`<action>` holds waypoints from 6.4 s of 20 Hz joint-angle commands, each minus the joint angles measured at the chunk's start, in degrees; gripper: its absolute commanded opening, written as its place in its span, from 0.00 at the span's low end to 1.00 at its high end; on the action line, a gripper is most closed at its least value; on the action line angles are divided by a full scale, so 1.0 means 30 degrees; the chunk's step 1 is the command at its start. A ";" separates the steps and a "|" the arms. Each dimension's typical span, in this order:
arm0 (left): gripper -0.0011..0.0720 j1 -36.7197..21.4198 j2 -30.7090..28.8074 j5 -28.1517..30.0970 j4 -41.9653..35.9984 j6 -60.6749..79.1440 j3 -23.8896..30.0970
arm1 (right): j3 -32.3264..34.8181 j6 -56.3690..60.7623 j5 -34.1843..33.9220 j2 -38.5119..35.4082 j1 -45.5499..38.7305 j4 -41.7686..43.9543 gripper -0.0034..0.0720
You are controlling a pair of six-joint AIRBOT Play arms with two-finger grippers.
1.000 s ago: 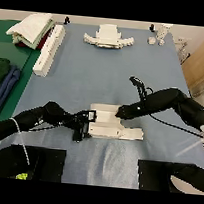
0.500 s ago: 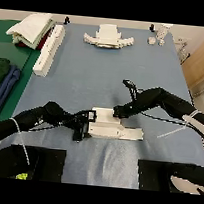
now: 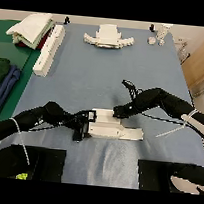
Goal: Fold the box.
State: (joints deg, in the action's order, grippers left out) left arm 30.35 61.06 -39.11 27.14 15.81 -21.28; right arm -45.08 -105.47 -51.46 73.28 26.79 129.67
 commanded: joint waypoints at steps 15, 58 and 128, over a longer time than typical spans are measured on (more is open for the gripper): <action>0.67 -0.0007 0.0015 -0.0007 0.0007 0.0000 -0.0007 | -0.2076 -0.0189 -0.1545 -0.0925 -0.0015 -0.1749 0.09; 0.66 -0.0007 0.0015 0.0000 0.0007 0.0000 -0.0007 | 0.6120 -2.2010 0.0510 -0.6936 0.0765 -0.0124 0.20; 0.66 -0.0007 0.0015 0.0000 0.0007 0.0000 -0.0007 | 0.6193 -0.5136 -0.5909 -0.6207 -0.7096 0.4860 0.46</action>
State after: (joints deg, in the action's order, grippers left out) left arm 30.35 61.06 -39.13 27.14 15.81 -21.26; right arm -25.61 -122.28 -69.63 56.93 4.36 144.16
